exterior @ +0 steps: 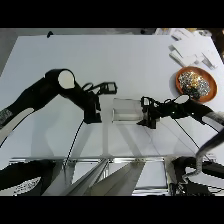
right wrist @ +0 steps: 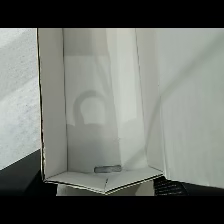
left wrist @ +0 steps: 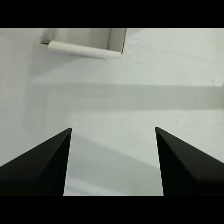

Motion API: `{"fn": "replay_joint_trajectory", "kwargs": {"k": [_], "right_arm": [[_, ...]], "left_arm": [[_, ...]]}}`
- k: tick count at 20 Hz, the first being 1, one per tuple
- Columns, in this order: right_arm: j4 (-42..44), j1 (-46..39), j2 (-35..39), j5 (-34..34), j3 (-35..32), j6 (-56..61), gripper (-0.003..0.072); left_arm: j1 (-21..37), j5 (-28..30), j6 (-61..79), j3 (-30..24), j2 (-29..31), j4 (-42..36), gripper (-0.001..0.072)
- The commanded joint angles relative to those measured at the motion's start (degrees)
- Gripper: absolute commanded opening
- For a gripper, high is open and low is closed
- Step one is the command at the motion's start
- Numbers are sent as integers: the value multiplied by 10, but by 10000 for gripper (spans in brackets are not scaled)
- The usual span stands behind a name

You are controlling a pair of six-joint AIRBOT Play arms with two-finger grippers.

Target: Fold the box and place the chain.

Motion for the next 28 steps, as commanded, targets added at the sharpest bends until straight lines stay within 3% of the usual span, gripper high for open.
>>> {"fn": "replay_joint_trajectory", "kwargs": {"k": [1,2,3,6,12,28], "right_arm": [[0,0,0,0,0,0,278],[0,0,0,0,0,0,278],[0,0,0,0,0,0,278],[0,0,0,0,0,0,278],[0,0,0,0,0,0,278],[0,0,0,0,0,0,278]], "left_arm": [[16,143,304,-88,-29,-110,612],[16,163,307,-88,-48,-135,686],[15,182,312,-88,-66,-162,700],[14,190,353,-88,-104,-222,700],[11,196,377,-88,-108,-287,702],[-15,216,370,-88,-122,-291,692]]}}
